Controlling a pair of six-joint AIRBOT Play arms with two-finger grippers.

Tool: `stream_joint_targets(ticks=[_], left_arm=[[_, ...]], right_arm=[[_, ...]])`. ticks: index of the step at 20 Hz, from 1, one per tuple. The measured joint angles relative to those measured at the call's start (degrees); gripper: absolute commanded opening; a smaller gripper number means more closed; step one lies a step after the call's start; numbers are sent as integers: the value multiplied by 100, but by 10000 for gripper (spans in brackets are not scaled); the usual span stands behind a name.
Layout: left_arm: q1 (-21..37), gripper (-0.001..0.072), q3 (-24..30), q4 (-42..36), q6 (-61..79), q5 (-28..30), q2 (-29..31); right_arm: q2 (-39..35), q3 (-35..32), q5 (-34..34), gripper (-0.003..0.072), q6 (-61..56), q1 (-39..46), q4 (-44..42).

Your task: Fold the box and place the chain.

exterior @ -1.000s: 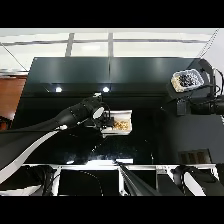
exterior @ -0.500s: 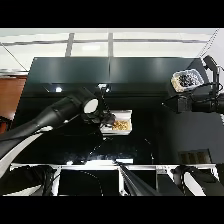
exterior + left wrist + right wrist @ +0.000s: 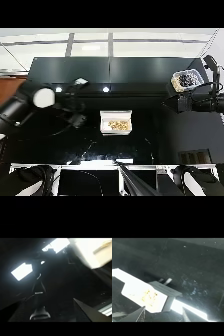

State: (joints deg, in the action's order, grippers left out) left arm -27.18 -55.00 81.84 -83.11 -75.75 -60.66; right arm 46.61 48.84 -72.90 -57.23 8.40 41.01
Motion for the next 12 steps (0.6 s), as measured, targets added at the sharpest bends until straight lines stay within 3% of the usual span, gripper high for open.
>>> stream_joint_targets(ticks=[4, 6, 9, 12], left_arm=[[1530, 686, 1099, -1838, 1961, 485, 203], [1991, 687, 1545, -2933, 3195, 787, 219], [2293, 701, 1919, -3932, 5193, 1071, 140], [2192, 703, 2068, -4256, 7073, 1180, -33]], right_arm=[[0, 0, 7, 522, 2, 2, 0], [0, 0, 7, 523, 2, 2, -2], [0, 0, 4, 523, 0, 2, 0], [0, 0, -13, 522, 2, 2, 0]])
